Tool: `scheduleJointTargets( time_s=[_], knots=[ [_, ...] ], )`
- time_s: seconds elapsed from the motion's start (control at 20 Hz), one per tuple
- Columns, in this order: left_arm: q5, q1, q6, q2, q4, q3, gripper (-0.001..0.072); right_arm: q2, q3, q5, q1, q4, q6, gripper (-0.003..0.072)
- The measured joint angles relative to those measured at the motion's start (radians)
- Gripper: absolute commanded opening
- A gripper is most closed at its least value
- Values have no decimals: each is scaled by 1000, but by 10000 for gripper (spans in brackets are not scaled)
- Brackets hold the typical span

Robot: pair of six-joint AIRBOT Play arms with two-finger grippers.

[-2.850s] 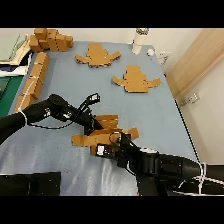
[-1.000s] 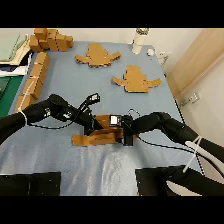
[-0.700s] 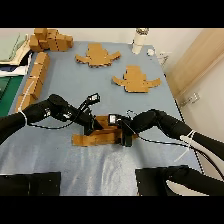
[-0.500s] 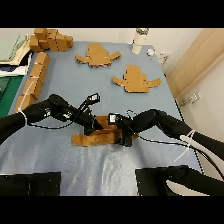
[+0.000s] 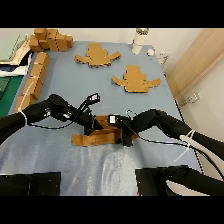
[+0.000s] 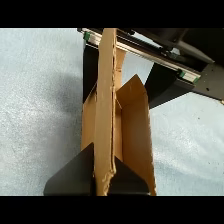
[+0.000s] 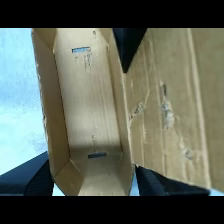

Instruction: Fold the box.

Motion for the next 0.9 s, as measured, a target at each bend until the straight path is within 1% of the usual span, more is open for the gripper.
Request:
scheduleJointTargets(
  time_s=[0.9],
  knots=[
    [0,0,0,0,0,0,13,-44,0,26,1,-42,-25,699]
  ],
)
